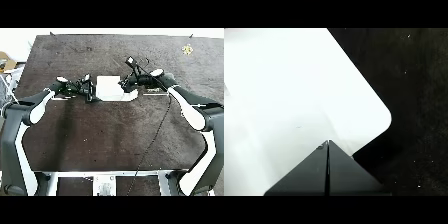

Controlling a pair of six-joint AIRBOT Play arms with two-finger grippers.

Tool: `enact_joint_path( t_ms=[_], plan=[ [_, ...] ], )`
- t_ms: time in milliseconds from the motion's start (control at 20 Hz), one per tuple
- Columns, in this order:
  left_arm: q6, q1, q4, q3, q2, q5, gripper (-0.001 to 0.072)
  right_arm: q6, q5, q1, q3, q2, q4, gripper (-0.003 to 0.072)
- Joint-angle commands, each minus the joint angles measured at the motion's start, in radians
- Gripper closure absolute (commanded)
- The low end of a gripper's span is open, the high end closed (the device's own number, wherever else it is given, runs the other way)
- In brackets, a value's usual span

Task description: Fold the box and place the chain.

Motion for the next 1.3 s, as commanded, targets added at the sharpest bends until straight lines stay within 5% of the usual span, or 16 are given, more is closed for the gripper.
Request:
enact_joint_path(
  t_ms=[0,500,700,750,800,850,1000,1150,1250],
  plan=[
    [0.002,0.000,0.001,0.000,0.000,0.000,0.0486,-0.005,0.002,0.000,-0.001,-0.023,-0.003,0.0682],
    [0.002,0.000,0.001,0.000,0.000,0.000,0.0486,-0.004,-0.016,-0.004,0.000,0.087,0.003,0.0682],
    [0.002,0.000,0.001,0.000,0.000,0.000,0.0485,-0.005,0.085,-0.039,0.000,0.198,-0.076,0.0677],
    [0.002,0.000,0.001,0.000,0.000,0.000,0.0486,-0.004,0.120,-0.046,0.000,0.222,-0.139,0.0489],
    [0.002,0.000,0.001,0.000,0.000,0.000,0.0486,0.000,0.158,-0.050,0.000,0.244,-0.223,0.0131],
    [0.002,0.000,0.001,0.000,0.000,0.000,0.0486,0.008,0.193,-0.050,0.000,0.258,-0.296,0.0045],
    [0.002,0.000,0.001,0.000,0.000,0.000,0.0486,0.014,0.313,-0.049,-0.001,0.249,-0.405,0.0043],
    [0.002,0.000,0.001,0.000,0.000,0.000,0.0486,-0.039,0.330,-0.047,-0.001,0.204,-0.409,0.0171],
    [0.002,0.000,0.001,0.000,0.000,0.000,0.0486,-0.061,0.325,-0.037,0.000,0.172,-0.416,0.0170]
  ],
)
